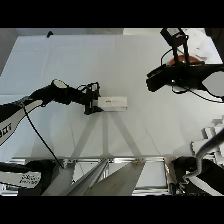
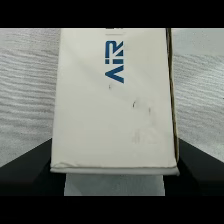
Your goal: Fold the box and place the chain.
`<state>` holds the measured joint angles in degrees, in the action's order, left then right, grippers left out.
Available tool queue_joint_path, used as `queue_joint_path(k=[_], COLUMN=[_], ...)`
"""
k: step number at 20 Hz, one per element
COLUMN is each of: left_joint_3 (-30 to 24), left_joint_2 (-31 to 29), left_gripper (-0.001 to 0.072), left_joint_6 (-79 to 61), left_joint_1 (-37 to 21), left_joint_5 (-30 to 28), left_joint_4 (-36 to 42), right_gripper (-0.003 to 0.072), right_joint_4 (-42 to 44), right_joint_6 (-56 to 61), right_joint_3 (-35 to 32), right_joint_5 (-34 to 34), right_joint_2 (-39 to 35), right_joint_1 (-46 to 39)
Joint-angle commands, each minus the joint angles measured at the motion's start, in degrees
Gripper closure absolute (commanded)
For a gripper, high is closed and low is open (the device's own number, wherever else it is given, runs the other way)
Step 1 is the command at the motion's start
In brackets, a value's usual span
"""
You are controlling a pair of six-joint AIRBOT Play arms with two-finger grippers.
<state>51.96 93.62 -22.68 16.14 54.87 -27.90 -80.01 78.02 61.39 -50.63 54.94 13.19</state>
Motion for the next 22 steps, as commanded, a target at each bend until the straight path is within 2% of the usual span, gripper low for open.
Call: queue_joint_path(k=[1,5,6,7,8,12,16,18,22], left_joint_3=[0.0,0.0,0.0,0.0,0.0,0.0,0.0,0.0,0.0], left_joint_2=[0.0,0.0,0.0,0.0,0.0,-2.3,-11.7,-17.9,-30.8], left_gripper=[0.0330,0.0333,0.0397,0.0590,0.0696,0.0703,0.0702,0.0702,0.0700], left_joint_6=[0.0,0.0,0.1,0.2,0.2,0.2,7.7,13.3,26.1], left_joint_1=[0.0,0.0,0.0,0.0,0.0,0.0,-0.1,-0.1,-0.2], left_joint_5=[0.0,0.0,0.0,0.3,0.7,2.6,1.0,-2.4,-17.2], left_joint_4=[0.0,0.0,0.0,0.0,0.0,0.0,-0.1,-0.3,-1.7], right_gripper=[0.0672,0.0672,0.0672,0.0672,0.0672,0.0672,0.0672,0.0672,0.0672], right_joint_4=[-0.3,-0.3,-0.3,-0.3,-0.3,-0.3,-0.3,-0.3,-0.3], right_joint_6=[0.2,0.2,0.2,0.2,0.2,0.2,0.2,0.2,0.2], right_joint_3=[0.1,0.1,0.1,0.1,0.1,0.1,0.1,0.1,0.1], right_joint_5=[2.4,2.4,2.4,2.4,2.4,2.3,2.3,2.3,2.3], right_joint_2=[-0.1,0.0,0.0,-0.1,0.0,0.0,0.0,0.0,0.0], right_joint_1=[0.0,0.0,0.0,0.0,0.0,0.0,0.0,0.0,0.0])
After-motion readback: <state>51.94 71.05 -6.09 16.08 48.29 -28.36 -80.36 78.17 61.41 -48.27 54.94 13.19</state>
